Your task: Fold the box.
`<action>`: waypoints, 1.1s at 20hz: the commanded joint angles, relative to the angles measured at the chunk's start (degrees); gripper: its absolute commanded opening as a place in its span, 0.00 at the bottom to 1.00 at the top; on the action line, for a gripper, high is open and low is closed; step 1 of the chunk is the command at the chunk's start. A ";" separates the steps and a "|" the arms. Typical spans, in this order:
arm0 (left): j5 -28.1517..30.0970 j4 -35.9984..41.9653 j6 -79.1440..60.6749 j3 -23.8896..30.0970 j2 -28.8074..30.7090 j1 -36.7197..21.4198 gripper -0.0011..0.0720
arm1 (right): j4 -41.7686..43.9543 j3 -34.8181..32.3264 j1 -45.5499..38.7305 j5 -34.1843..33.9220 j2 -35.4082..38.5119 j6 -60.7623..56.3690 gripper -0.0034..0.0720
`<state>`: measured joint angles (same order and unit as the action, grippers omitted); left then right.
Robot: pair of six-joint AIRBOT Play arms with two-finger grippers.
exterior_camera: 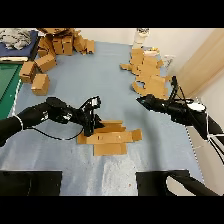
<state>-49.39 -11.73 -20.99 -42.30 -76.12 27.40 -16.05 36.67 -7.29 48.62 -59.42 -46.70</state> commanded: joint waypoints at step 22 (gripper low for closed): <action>11.10 -0.09 -7.32 -4.39 0.50 0.02 0.03 | -21.55 -7.87 6.34 6.95 16.63 -15.74 0.05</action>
<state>-41.82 -11.70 -24.88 -45.06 -75.24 27.44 -38.65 29.52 -0.99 55.22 -44.05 -61.76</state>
